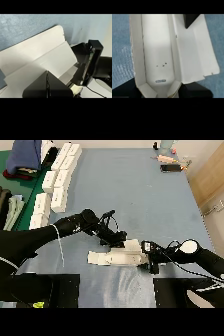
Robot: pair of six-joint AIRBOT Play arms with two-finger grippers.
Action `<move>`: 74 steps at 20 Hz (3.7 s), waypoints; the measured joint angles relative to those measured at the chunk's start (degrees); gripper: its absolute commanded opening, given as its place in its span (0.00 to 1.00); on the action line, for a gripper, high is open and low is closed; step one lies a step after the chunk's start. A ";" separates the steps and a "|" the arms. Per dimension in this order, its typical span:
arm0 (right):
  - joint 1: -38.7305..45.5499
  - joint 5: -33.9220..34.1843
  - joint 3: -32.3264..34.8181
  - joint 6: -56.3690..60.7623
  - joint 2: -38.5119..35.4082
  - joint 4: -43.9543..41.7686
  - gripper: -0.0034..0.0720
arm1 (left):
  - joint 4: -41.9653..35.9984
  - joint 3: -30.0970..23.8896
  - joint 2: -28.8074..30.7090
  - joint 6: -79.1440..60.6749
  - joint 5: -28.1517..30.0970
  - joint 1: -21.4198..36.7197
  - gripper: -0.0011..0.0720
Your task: Fold the box.
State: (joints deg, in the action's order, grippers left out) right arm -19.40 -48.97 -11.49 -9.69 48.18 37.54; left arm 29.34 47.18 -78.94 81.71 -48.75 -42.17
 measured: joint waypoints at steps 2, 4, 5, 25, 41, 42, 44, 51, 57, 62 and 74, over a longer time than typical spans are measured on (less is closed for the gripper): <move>0.00 0.02 0.00 -0.09 -0.04 0.00 0.76 | -1.14 0.70 0.46 -2.16 -0.46 0.24 0.04; 0.00 0.04 -0.02 -0.09 -0.04 0.00 0.76 | -1.75 1.73 2.27 -4.70 -0.96 0.81 0.03; -0.02 0.04 -0.02 -0.09 -0.04 0.00 0.76 | -1.79 2.19 3.87 -5.90 -1.01 1.36 0.03; -0.02 0.00 -0.02 0.00 -0.04 0.00 0.76 | 27.63 -9.75 35.39 -37.29 -9.94 4.37 0.94; -0.02 0.02 -0.04 0.00 -0.04 -0.02 0.76 | 11.13 -25.07 33.20 -77.31 3.72 4.79 0.93; -0.02 0.00 -0.02 0.00 -0.04 -0.02 0.76 | 10.86 -25.16 32.54 -77.68 4.11 4.00 0.93; -0.02 0.00 -0.04 -0.02 -0.04 -0.02 0.76 | 10.03 -25.29 31.10 -78.14 4.57 2.67 0.93; -0.02 0.02 -0.04 -0.02 -0.04 0.00 0.76 | 4.33 -25.31 26.21 -78.82 9.09 -0.37 0.65; -0.02 0.00 -0.04 0.07 -0.04 -0.02 0.76 | 1.68 -25.27 24.39 -78.97 12.61 -3.10 0.39; 0.00 0.00 -0.04 -0.09 -0.07 -0.02 0.76 | 0.48 -25.27 23.71 -79.54 15.67 -4.26 0.39; -0.02 0.00 -0.07 -0.02 -0.07 0.00 0.76 | -4.66 -25.27 23.32 -81.29 19.50 -7.23 0.98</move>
State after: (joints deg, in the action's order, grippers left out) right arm -19.42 -48.97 -11.55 -9.72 48.12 37.54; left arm 24.69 21.91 -55.61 0.43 -29.26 -49.41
